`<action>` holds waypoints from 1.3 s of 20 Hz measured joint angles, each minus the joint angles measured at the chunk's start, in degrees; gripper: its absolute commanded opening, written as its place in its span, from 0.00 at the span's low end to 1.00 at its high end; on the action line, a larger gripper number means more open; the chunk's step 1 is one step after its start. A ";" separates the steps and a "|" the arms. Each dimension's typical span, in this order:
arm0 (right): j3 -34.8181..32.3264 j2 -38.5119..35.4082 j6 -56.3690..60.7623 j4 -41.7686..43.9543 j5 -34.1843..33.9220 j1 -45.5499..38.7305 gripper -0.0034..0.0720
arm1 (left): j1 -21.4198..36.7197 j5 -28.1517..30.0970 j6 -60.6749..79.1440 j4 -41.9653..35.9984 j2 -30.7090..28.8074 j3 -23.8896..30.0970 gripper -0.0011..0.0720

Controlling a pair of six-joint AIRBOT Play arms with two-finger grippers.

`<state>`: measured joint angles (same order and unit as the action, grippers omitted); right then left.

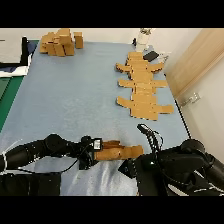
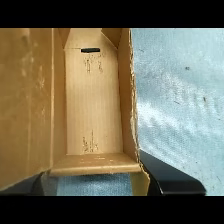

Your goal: Fold the box.

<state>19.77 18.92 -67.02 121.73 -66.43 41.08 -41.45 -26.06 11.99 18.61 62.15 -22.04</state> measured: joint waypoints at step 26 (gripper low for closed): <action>0.00 0.02 0.20 -0.39 3.63 0.00 0.61 | 0.00 0.00 -0.02 0.02 0.00 0.00 0.82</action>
